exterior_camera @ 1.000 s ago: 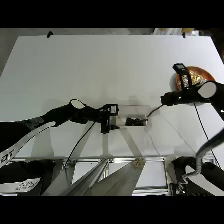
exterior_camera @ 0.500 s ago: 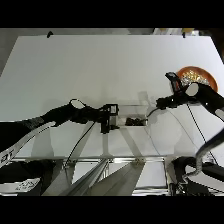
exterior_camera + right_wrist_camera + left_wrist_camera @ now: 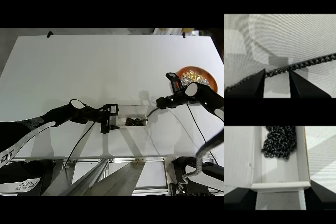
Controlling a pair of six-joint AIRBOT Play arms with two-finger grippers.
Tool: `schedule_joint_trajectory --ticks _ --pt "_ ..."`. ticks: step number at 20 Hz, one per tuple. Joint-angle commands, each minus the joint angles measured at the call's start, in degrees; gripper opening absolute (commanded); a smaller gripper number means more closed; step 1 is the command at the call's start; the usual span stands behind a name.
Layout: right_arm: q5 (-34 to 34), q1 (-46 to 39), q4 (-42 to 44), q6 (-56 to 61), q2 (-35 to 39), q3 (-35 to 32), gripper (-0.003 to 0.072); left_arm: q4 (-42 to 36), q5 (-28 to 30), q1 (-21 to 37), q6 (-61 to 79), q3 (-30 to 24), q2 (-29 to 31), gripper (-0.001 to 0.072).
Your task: Fold the box and place the chain.
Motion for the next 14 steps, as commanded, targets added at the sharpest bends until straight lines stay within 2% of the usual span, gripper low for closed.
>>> schedule_joint_trajectory --ticks 1,6,8,14 --pt "0.81 -0.02 -0.11 1.99 -0.02 0.02 0.029 0.02 0.02 0.02 0.0 0.0 0.0 0.0152" --pt "0.74 1.88 -4.74 5.44 -0.02 0.02 0.0288 0.02 0.0 0.02 0.0 0.0 0.0 0.0152" --pt "0.57 2.45 -7.54 7.65 -0.02 0.02 0.0238 0.02 0.0 0.02 0.0 0.0 0.0 0.0152" --pt "0.09 2.45 -7.67 7.72 -0.02 0.02 0.022 0.02 0.02 0.02 0.0 0.0 0.0 0.0152"
